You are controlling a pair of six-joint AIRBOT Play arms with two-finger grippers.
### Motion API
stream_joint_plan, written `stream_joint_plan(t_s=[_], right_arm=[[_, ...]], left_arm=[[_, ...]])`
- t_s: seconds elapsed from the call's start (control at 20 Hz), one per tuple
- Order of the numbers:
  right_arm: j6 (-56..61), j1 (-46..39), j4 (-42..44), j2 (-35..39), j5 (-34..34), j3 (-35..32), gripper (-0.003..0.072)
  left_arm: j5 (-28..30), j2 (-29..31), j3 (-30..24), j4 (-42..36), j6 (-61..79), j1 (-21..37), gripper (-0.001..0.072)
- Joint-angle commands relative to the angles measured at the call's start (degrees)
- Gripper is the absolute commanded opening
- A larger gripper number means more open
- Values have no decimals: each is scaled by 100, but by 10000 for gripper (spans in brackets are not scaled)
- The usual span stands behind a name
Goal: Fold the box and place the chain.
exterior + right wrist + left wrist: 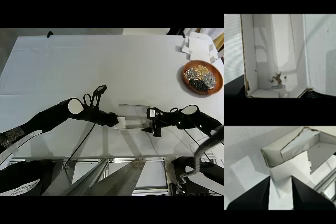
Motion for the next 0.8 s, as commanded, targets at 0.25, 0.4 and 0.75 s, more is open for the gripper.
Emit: stream_joint_plan(t_s=[0.25, 0.4, 0.75], right_arm=[[0, 2, 0, 2, 2, 0, 294], [0, 0, 0, 2, 2, 0, 294], [0, 2, 0, 2, 4, 0, 294]], left_arm=[[170, -11, 24, 140, -313, -221, 300], [142, -140, 308, 627, -723, -295, 300], [-109, -402, 841, 1762, -1888, -518, 300]])
